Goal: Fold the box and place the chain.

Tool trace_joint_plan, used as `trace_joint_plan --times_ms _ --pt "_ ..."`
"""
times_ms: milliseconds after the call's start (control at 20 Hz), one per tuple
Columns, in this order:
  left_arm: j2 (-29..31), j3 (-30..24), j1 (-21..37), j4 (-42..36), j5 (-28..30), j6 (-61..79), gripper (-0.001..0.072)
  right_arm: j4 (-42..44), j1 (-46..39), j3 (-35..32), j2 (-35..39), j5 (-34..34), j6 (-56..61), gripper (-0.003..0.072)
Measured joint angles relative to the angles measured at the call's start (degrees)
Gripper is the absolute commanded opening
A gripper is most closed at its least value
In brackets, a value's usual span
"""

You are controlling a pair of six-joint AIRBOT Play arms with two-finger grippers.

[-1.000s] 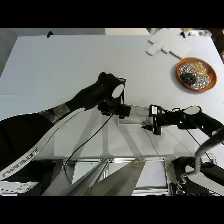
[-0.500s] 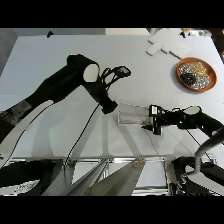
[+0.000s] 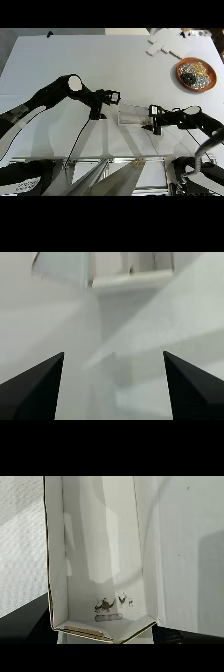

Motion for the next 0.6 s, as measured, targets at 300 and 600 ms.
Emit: trace_joint_plan --times_ms 300,600 --pt "-5.79 -1.57 0.5 -14.34 2.45 10.93 0.0697 0.0 0.0 0.0 0.0 0.0 0.0 0.0406" --pt "-7.74 -1.77 0.13 -16.72 1.31 13.03 0.0697 0.0 0.0 -0.02 0.0 0.0 0.0 0.0406"
